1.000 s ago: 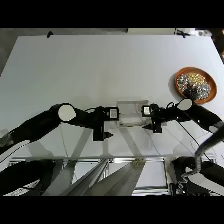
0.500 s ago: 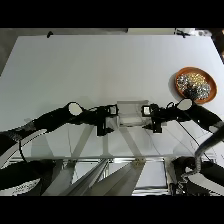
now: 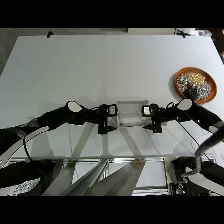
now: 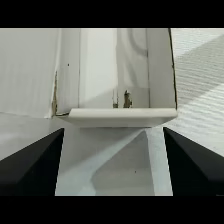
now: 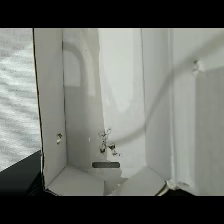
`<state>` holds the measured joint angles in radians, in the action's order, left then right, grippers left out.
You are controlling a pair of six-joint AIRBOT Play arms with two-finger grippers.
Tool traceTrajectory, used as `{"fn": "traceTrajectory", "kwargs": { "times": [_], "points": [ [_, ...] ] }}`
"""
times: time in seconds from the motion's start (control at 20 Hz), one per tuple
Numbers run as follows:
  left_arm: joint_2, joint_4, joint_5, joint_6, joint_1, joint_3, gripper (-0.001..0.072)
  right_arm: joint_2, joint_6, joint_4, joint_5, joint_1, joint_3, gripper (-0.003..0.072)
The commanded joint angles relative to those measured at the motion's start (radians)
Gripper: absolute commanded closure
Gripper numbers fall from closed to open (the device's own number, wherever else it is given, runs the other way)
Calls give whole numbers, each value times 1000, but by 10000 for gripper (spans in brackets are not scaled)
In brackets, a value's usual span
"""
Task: Fold the box and place the chain.
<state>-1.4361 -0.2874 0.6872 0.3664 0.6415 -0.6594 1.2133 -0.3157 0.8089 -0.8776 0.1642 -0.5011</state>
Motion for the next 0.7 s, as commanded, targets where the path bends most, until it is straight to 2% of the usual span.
{"fn": "traceTrajectory", "kwargs": {
  "times": [0.0,0.65],
  "points": [
    [-9,28,18,60,-1,0,1,0,0,0,0,0,0,227],
    [-23,64,23,82,16,0,2,0,0,0,0,0,0,227]
  ]
}}
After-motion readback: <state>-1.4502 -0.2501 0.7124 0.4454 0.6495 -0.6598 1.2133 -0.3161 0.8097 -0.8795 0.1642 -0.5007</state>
